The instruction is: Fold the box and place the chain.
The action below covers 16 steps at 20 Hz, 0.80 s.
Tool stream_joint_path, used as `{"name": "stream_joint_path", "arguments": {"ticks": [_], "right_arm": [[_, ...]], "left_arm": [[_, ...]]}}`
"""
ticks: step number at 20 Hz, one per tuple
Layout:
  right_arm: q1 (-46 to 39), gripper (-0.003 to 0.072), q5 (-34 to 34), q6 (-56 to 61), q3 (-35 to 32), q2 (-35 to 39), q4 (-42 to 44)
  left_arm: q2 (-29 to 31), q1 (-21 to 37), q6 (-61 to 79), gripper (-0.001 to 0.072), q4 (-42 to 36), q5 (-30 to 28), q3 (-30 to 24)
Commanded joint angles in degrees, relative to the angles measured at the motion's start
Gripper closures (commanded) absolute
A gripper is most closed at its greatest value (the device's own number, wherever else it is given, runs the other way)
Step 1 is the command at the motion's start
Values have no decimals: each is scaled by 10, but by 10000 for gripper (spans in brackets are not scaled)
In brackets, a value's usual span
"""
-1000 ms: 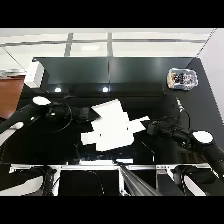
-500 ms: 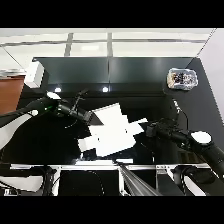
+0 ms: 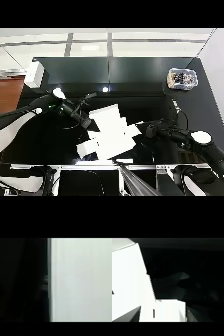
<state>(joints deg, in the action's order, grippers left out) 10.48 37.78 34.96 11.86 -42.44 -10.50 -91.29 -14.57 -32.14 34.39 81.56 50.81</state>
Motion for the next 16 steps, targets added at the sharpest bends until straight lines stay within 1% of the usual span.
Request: {"name": "stream_joint_path", "arguments": {"ticks": [1,2,3,4,5,6,7,8,10,11,13,14,16], "right_arm": [[-20,44,65,-1,59,0,-149],[-27,44,104,-1,100,0,-236],[-27,44,136,-1,138,0,-311],[-27,44,160,-1,172,0,-369],[-27,44,165,-1,192,0,-395],[-27,43,152,-1,199,0,-396],[-22,43,141,-2,199,0,-395],[-15,43,135,-9,198,-2,-400],[5,43,135,-14,197,-7,-401],[17,43,133,-14,196,-11,-399],[29,43,115,-45,189,-16,-399],[30,41,106,-70,180,-18,-399],[30,41,110,-109,162,-19,-401]], "left_arm": [[31,-3,4,687,13,-10,6],[52,-7,3,687,14,-26,4],[83,-16,5,688,13,-56,-3],[116,-33,20,688,16,-96,-10],[144,-52,46,686,23,-140,-17],[166,-75,78,684,38,-193,-23],[175,-94,108,684,54,-229,-23],[174,-113,145,683,63,-251,-23],[161,-142,218,684,84,-285,-23],[152,-154,232,684,94,-304,-23],[136,-169,231,683,88,-338,-23],[130,-175,231,683,87,-348,-23],[121,-179,232,683,87,-348,-23]]}}
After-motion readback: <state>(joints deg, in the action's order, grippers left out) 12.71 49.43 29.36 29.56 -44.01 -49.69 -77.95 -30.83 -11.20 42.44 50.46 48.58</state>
